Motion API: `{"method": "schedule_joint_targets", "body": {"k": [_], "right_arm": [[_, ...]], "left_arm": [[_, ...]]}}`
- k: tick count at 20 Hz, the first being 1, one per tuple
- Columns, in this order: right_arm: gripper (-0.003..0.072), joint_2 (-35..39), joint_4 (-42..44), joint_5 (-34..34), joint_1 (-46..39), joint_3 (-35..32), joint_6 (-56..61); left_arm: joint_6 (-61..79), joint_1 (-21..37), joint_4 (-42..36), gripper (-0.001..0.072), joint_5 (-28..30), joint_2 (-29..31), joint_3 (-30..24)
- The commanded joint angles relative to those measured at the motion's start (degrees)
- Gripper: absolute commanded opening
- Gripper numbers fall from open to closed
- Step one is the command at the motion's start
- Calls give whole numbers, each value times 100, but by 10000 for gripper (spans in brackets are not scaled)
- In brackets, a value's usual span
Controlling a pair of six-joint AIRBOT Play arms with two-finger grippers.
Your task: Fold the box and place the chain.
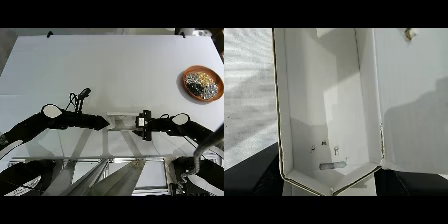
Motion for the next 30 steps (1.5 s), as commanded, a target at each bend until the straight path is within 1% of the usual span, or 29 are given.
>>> {"method": "schedule_joint_targets", "body": {"k": [1,3,4,5,6,8,12,15,18,21,25,28,30], "right_arm": [[435,4,2,2,0,-2,2],[435,4,2,2,0,-2,2],[435,4,2,2,0,-2,2],[435,4,2,2,0,-2,2],[435,4,2,2,0,-2,2],[435,4,2,2,0,-2,2],[435,4,2,2,0,-2,2],[435,4,2,2,0,-2,2],[435,4,4,0,0,-2,2],[435,4,2,2,0,-2,2],[435,4,2,2,0,-2,2],[435,4,2,2,0,-2,2],[435,4,2,2,0,-2,2]], "left_arm": [[-9,-24,50,279,2,0,17],[-22,-26,111,290,0,0,17],[-120,-26,179,363,-2,0,17],[-332,-26,315,505,7,0,17],[-645,-26,529,535,37,0,20],[-1130,-79,984,534,181,0,63],[-1534,-479,1110,534,702,-15,243],[-2317,-660,1740,534,848,-52,522],[-3416,-866,2680,534,686,-234,866],[-4183,-1141,3407,534,264,-553,1274],[-4922,-1386,3989,534,20,-868,1683],[-5331,-1526,4245,533,-31,-914,1805],[-5792,-1633,4614,531,-223,-944,1886]]}}
